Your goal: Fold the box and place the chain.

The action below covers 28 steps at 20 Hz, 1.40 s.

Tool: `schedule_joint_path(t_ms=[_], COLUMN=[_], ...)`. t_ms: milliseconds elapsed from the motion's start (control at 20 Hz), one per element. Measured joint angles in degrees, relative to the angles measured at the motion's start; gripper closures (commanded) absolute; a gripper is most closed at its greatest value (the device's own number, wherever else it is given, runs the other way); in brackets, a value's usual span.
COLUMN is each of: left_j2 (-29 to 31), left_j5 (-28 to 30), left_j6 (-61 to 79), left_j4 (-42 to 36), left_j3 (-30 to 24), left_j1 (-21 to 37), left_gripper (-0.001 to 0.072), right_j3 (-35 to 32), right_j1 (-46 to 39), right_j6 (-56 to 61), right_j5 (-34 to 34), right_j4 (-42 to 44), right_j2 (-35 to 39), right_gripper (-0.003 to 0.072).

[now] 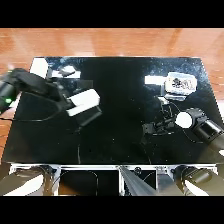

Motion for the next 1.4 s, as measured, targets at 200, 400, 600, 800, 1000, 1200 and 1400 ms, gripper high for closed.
schedule_joint_path(t_ms=[200, 400, 600, 800, 1000, 1200, 1400], left_j2=[0.98, 0.55, -2.29, -6.23, -9.88, -11.58, -12.04], left_j5=[2.40, -0.87, -5.14, -11.10, -14.99, -17.68, -20.87], left_j6=[-3.78, -5.51, -6.14, -6.32, -5.53, -3.63, -2.78], left_j4=[2.56, 1.64, -0.52, -1.31, -2.03, -2.95, -3.34], left_j3=[0.00, 0.00, 0.00, 0.04, 0.07, 0.09, 0.09], left_j1=[16.35, 31.47, 40.13, 42.88, 43.36, 42.51, 41.27], left_gripper=[0.0689, 0.0688, 0.0687, 0.0687, 0.0687, 0.0687, 0.0687], right_j3=[0.00, 0.00, 0.00, 0.00, 0.00, 0.00, 0.00], right_j1=[0.00, 0.00, 0.00, 0.00, 0.00, 0.00, 0.00], right_j6=[-0.85, -1.20, -1.38, -1.38, -1.01, -0.72, -0.55], right_j5=[-0.20, -0.59, -1.16, -1.16, -1.11, -1.11, -1.16], right_j4=[0.00, 0.02, 0.15, 1.44, 2.99, 4.28, 4.68], right_j2=[0.00, 0.00, 0.00, 0.00, 0.00, 0.00, 0.00], right_gripper=[0.0656, 0.0656, 0.0655, 0.0655, 0.0655, 0.0655, 0.0655])
